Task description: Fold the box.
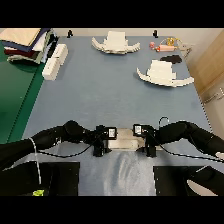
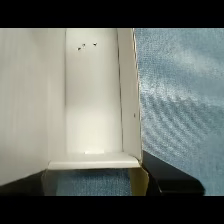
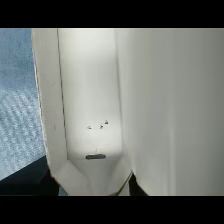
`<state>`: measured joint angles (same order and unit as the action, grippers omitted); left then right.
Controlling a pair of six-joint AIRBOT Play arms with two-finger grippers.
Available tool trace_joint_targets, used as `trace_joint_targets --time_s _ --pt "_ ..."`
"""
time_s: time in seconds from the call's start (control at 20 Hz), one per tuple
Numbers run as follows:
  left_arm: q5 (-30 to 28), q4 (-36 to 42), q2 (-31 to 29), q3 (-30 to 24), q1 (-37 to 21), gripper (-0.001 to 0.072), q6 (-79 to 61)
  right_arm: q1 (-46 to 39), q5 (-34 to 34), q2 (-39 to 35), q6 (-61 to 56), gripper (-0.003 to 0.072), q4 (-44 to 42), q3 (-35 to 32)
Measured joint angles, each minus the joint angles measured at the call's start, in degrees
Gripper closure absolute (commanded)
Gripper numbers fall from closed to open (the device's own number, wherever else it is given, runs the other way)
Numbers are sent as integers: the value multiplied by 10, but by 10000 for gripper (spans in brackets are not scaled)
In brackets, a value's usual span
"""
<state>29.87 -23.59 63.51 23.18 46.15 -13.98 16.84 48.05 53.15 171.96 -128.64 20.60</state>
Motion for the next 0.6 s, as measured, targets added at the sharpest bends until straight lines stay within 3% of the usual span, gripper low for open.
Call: trace_joint_targets --time_s 0.6 --pt "-9 -9 1 0 6 181 5 0 0 0 0 170 -1 0"
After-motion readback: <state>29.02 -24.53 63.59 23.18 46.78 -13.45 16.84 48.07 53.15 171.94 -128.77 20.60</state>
